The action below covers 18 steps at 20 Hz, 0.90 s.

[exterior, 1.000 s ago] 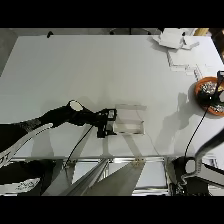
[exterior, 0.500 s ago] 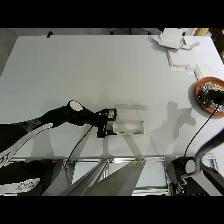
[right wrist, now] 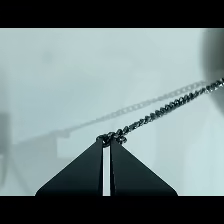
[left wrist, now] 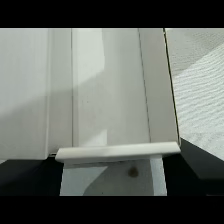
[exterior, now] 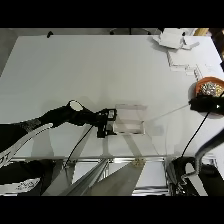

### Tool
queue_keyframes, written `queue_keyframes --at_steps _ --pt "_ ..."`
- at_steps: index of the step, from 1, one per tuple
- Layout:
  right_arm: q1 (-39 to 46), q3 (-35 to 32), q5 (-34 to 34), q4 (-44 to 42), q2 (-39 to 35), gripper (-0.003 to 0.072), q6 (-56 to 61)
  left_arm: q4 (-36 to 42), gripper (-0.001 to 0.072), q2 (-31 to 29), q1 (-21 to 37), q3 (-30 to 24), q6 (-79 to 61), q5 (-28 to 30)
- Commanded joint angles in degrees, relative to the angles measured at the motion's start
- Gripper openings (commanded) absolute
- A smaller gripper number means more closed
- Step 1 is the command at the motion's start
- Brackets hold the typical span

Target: Fold the box and place the chain.

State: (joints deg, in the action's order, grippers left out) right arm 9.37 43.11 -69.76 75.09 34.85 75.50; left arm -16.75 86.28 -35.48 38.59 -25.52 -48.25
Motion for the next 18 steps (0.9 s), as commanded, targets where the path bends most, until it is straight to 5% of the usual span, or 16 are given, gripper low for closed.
queue_keyframes --at_steps 1,9,18 --pt "-10.6 0.0 -8.9 -7.5 -7.2 0.0018 -1.0 0.0 0.0150 0.0 0.0 0.0 0.0 0.0" --pt "-38.6 0.0 2.3 -12.6 -7.6 0.0019 -0.3 0.0 0.0150 0.0 0.0 0.0 0.0 0.0" --pt "-55.5 0.0 16.8 -11.6 9.9 0.0019 -0.6 0.0 0.0150 0.0 0.0 0.0 0.0 0.0"
